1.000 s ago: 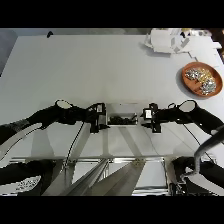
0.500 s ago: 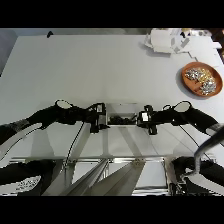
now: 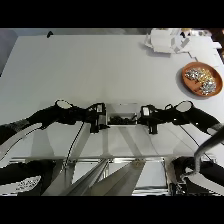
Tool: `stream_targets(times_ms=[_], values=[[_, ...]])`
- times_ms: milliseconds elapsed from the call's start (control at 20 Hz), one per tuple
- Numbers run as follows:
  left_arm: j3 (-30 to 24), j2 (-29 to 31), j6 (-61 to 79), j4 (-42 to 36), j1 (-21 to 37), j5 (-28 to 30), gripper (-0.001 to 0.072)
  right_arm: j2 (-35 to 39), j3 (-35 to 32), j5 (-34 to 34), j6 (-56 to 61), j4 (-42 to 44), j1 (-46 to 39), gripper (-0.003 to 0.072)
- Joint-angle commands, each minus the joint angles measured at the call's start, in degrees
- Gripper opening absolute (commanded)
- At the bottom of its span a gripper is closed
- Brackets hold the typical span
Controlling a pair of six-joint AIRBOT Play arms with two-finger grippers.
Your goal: Fold the box and place the chain.
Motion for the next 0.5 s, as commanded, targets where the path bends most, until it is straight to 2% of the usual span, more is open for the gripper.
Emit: stream_targets(times_ms=[0,250,350,450], values=[[0.0,0.0,0.0,0.0,0.0,0.0,0.0209,2.9,0.0,-0.8,17.0,-2.9,-4.6,0.0013],[0.0,0.0,0.0,0.0,0.0,0.0,0.0209,14.6,0.8,-1.0,40.3,-5.4,-8.7,0.0013],[0.0,0.0,0.0,0.0,0.0,0.0,0.0209,18.1,3.3,2.7,45.9,-5.0,-8.7,0.0013],[0.0,0.0,0.0,0.0,0.0,0.0,0.0209,19.5,7.3,9.3,48.9,-3.6,-8.7,0.0013]])
